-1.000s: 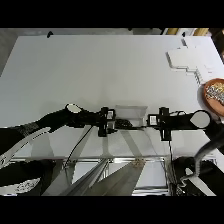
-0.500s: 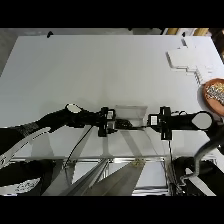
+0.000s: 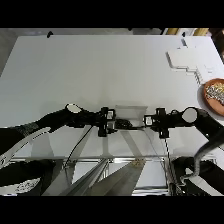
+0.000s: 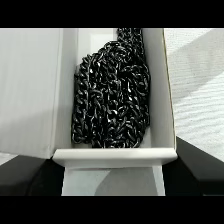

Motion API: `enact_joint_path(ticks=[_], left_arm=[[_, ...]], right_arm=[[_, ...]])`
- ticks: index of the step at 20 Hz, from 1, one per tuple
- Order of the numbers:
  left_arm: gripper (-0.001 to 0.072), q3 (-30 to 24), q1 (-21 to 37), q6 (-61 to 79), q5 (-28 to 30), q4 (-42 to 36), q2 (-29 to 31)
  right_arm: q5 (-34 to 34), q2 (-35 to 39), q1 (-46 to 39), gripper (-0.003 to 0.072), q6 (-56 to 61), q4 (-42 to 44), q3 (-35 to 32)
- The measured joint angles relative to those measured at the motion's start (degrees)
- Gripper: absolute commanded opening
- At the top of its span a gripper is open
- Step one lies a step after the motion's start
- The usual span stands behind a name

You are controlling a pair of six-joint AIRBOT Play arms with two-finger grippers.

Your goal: Fold the box and place the chain.

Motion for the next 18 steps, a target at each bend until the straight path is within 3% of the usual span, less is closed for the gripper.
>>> enact_joint_path(ticks=[6,9,10,11,18], left_arm=[[0.0029,0.0,0.0,0.0,0.0,0.0,0.0],[0.0029,0.0,0.0,0.0,0.0,0.0,0.0],[0.0029,0.0,0.0,0.0,0.0,0.0,0.0],[0.0029,0.0,0.0,0.0,0.0,0.0,0.0],[0.0029,0.0,0.0,0.0,0.0,0.0,0.0]], right_arm=[[-1.1,-1.6,0.0,0.0214,-5.5,2.4,0.0],[-1.3,-2.5,0.0,0.0153,-7.5,2.9,0.0],[-1.3,-2.7,0.0,0.0107,-8.0,3.0,0.0],[-1.4,-2.9,0.0,0.0014,-8.5,3.1,0.0],[0.9,0.8,0.0,0.0016,-7.7,1.3,0.0]])
